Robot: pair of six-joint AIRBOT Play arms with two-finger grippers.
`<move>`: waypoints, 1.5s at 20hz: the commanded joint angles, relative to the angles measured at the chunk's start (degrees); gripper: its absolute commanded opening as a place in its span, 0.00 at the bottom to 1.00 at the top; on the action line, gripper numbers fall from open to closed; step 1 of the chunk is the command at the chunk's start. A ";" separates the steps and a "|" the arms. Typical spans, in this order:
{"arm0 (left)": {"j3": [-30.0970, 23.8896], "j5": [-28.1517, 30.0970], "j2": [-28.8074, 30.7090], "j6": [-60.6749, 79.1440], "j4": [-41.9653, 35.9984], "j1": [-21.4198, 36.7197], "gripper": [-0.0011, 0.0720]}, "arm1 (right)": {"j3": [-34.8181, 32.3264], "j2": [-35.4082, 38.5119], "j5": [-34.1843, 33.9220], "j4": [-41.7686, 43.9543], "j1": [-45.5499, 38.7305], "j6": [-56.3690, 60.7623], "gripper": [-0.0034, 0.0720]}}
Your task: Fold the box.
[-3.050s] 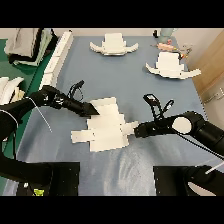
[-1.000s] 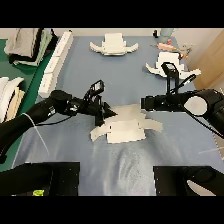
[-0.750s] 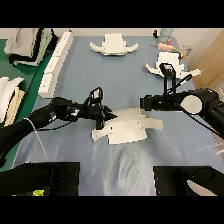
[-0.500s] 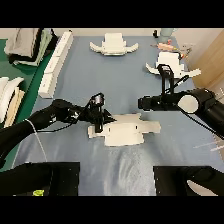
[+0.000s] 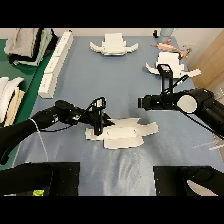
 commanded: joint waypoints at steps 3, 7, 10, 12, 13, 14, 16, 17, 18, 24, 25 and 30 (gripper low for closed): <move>-0.02 -0.04 -0.63 -0.09 0.48 0.02 0.03 | 0.04 -0.04 -0.07 -0.15 0.04 0.00 0.16; 0.15 -3.93 -0.57 -0.04 0.24 0.04 0.03 | 0.04 -0.04 0.02 -0.15 0.04 0.00 0.16; 0.24 -3.82 -0.57 -0.04 0.15 0.15 0.03 | 0.04 -0.04 0.02 -0.15 0.04 0.00 0.16; 0.28 -3.69 -0.57 -0.07 0.15 0.15 0.03 | 0.04 -0.04 0.00 -0.17 0.04 0.00 0.16; 0.55 -3.80 -0.59 -0.09 0.26 0.15 0.03 | 0.04 -0.04 0.00 -0.17 0.04 0.00 0.16; 0.92 -3.85 -0.59 -0.13 0.26 0.15 0.03 | 0.02 -0.04 0.00 -0.17 0.04 0.00 0.16; 1.62 -3.63 -0.59 -1.73 0.31 0.15 0.03 | 0.02 -0.04 0.00 -0.17 0.04 0.00 0.16; 1.66 -3.41 -0.61 -2.32 0.31 0.15 0.03 | 0.04 -0.04 0.00 -0.17 0.04 0.00 0.16; 1.66 -3.15 -0.72 -2.62 0.63 0.15 0.03 | 0.04 -0.04 0.00 -0.17 0.04 0.00 0.16; 1.16 -2.93 -1.07 -2.69 0.68 0.13 0.03 | 0.02 -0.04 0.04 -0.13 0.04 0.00 0.16; 0.74 -2.91 -1.07 -2.69 0.68 0.13 0.03 | 0.02 -0.04 0.17 -0.13 0.04 0.00 0.16; -0.74 -2.73 -1.07 -2.89 0.72 0.13 0.03 | 0.02 -0.04 0.22 0.26 0.13 0.00 0.16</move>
